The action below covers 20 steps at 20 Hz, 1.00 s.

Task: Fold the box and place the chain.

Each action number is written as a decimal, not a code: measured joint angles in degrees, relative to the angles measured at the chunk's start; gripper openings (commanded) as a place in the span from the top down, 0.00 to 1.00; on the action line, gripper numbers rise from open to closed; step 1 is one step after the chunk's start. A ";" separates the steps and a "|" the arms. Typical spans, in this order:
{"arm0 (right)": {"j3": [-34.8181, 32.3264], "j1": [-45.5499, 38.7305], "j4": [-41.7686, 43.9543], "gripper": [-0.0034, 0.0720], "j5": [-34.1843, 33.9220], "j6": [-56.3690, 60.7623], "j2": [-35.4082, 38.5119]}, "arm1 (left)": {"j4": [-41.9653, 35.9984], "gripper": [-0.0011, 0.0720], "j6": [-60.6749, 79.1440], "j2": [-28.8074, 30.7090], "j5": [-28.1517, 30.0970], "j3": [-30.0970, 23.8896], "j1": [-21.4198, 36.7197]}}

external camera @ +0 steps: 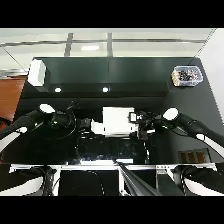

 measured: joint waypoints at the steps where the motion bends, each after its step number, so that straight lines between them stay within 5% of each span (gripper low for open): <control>1: 0.00 0.00 0.00 0.43 0.00 0.00 0.00 | -0.57 0.71 1.18 -0.04 -0.24 0.20 -0.13; 3: 0.00 0.00 0.00 0.43 0.02 0.00 0.00 | -1.31 0.05 2.54 -0.11 -0.98 0.66 0.13; 4: 0.00 0.00 0.00 0.43 0.00 0.00 0.00 | -1.55 0.01 2.89 -0.13 -1.60 0.92 0.52; 15: 0.00 0.00 0.00 0.43 0.00 0.00 0.00 | -1.64 0.05 2.43 -0.13 -4.66 6.40 -2.27; 17: 0.00 0.00 0.00 0.43 -0.09 0.04 0.00 | -0.31 0.18 -0.90 -0.13 -3.37 8.02 -4.59; 20: 0.00 0.00 0.00 0.43 -0.20 0.20 0.00 | 3.02 0.22 -6.21 -0.13 -2.21 10.58 -7.96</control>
